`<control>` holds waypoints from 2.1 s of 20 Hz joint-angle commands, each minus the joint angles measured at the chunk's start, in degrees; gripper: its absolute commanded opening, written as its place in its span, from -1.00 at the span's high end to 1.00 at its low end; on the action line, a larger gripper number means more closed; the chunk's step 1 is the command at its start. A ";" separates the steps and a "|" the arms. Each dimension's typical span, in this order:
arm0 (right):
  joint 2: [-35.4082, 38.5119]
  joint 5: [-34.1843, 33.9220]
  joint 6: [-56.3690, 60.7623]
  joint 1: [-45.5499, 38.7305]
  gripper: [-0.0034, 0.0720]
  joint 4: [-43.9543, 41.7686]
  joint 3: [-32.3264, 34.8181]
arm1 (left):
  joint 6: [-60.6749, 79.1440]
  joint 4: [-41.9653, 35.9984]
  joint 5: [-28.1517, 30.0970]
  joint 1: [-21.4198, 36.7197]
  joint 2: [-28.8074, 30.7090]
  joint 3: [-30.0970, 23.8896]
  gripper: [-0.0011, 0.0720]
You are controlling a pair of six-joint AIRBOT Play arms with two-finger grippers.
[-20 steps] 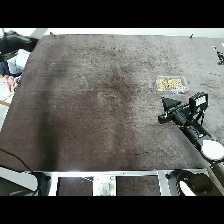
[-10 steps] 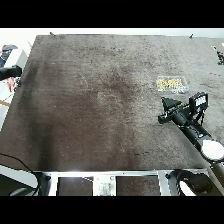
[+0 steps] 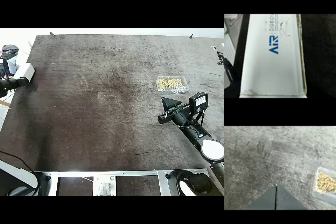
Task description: Fold the box and place the chain.
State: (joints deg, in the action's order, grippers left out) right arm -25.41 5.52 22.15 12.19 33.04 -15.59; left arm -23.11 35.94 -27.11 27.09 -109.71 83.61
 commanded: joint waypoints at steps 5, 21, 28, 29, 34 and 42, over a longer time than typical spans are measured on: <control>0.04 -0.02 -0.02 0.02 0.89 0.00 0.04 | 2.10 -5.73 4.66 0.04 -0.57 0.00 -1.00; 0.04 -0.02 -0.02 0.02 0.89 0.00 0.04 | -0.22 -15.30 -10.14 0.02 35.10 -2.27 0.96; 0.04 -0.02 0.00 0.02 0.89 0.00 0.04 | 7.74 -21.27 12.55 -4.26 59.34 -26.14 0.97; 0.04 -0.02 0.00 0.02 0.89 0.00 0.04 | 8.31 -21.24 15.56 -5.18 63.19 -30.69 0.97; 0.04 -0.02 -0.02 0.02 0.89 0.00 0.04 | 8.61 -21.27 20.00 -6.69 81.64 -50.34 0.97; 0.04 -0.04 0.00 0.02 0.89 0.00 0.04 | 8.61 -21.24 21.99 -6.69 98.55 -67.04 0.96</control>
State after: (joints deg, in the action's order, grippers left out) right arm -25.41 5.48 22.13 12.19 33.06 -15.59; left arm -14.55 14.68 -5.76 20.43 -14.94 20.64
